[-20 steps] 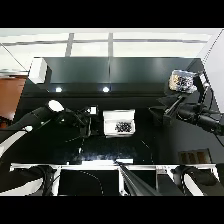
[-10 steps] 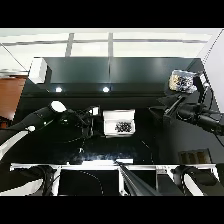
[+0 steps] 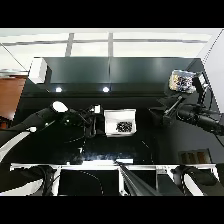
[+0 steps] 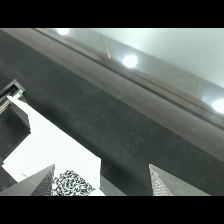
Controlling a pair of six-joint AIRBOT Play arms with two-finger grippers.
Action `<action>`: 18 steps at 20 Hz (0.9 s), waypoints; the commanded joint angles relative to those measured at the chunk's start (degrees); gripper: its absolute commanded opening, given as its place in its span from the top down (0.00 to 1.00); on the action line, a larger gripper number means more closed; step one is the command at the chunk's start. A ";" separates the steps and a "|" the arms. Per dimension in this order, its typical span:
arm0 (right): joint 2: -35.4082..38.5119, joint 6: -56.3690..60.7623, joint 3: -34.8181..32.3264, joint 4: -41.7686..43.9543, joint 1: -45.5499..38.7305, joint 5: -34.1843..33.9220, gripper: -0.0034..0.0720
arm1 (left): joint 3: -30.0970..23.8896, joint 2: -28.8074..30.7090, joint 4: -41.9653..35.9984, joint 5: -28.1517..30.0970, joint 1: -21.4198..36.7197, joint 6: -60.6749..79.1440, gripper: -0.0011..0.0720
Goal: Fold the box and place the chain.
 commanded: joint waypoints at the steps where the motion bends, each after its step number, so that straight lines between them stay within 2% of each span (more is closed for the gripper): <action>1: 0.04 0.02 0.04 -0.04 0.00 0.00 0.02 | 0.04 -0.09 -0.46 0.63 -1.20 -0.26 0.02; 18: 0.04 0.02 0.04 -0.07 0.00 0.00 0.02 | 0.09 -0.17 2.73 -0.28 -1.42 -9.09 0.02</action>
